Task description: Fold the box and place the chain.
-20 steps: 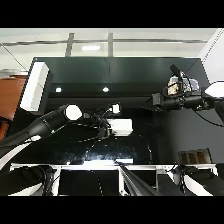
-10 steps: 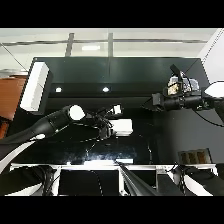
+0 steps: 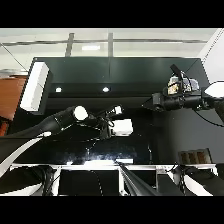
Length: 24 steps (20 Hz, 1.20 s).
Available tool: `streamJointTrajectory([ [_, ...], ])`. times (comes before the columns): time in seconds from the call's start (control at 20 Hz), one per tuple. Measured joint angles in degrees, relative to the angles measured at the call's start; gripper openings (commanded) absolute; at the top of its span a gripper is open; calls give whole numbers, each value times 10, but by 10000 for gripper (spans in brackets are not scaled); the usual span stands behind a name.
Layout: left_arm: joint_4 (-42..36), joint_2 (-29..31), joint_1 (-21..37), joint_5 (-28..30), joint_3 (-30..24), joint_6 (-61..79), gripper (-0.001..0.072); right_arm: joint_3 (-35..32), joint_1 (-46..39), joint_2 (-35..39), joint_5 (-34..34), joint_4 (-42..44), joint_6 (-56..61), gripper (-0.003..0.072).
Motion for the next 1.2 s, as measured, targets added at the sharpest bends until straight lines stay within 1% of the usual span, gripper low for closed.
streamJointTrajectory([
  [0.15,15,0,19,-63,25,-30,291,0,0,0,-1,0,0,26],
  [0.25,43,3,47,-108,43,-82,298,0,0,0,-1,0,0,26],
  [0.35,86,11,83,-163,55,-142,298,0,0,0,-1,-4,0,26],
  [0.5,170,37,156,-241,63,-231,298,0,0,0,0,-17,0,26],
  [0.65,250,79,257,-323,58,-299,299,0,0,0,0,-27,-3,26],
  [0.8,285,139,389,-371,37,-341,299,0,0,0,0,-33,-16,26],
  [0.95,301,205,545,-396,19,-362,299,0,0,0,-6,-35,-33,27],
  [1.0,301,221,588,-400,15,-366,299,0,0,0,-9,-35,-38,26],
  [1.1,305,246,666,-401,11,-367,299,0,1,0,-18,-36,-49,26],
  [1.2,310,259,727,-398,7,-356,299,0,2,0,-27,-36,-57,26],
])
